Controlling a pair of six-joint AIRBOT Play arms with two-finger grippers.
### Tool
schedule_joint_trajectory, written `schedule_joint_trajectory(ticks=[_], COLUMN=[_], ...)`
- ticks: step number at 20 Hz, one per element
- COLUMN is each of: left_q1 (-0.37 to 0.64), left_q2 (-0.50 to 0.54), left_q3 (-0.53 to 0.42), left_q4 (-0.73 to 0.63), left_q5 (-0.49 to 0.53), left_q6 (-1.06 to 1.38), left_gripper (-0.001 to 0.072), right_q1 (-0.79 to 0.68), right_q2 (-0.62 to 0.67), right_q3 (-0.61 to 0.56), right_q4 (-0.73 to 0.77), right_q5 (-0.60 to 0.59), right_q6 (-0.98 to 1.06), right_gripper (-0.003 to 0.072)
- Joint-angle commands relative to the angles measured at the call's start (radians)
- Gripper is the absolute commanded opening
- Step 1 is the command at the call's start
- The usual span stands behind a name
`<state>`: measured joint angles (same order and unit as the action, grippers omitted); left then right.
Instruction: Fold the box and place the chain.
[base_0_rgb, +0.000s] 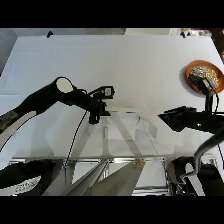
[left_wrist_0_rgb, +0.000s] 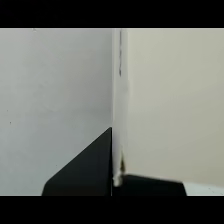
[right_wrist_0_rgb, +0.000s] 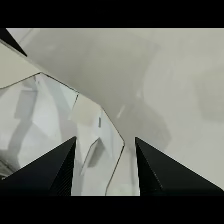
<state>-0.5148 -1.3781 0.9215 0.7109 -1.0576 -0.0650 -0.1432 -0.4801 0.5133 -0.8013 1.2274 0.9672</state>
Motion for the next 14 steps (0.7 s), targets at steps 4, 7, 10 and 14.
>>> schedule_joint_trajectory(ticks=[4,7,10,14], left_q1=[-0.026,-0.034,-0.035,-0.035], left_q2=[-0.101,-0.127,-0.130,-0.140], left_q3=[-0.034,-0.034,-0.034,-0.034], left_q4=[-0.077,-0.074,-0.073,-0.074], left_q5=[0.137,0.168,0.187,0.195], left_q6=[0.103,0.114,0.114,0.115], left_gripper=[0.0005,0.0005,0.0005,0.0005], right_q1=[0.001,0.001,0.001,0.001], right_q2=[0.001,0.001,0.001,0.000], right_q3=[0.002,0.002,0.002,0.002], right_q4=[-0.014,-0.014,-0.014,-0.014], right_q5=[-0.011,-0.012,-0.012,-0.012], right_q6=[0.000,0.000,-0.007,-0.007], right_gripper=[0.0411,0.0411,0.0411,0.0410])
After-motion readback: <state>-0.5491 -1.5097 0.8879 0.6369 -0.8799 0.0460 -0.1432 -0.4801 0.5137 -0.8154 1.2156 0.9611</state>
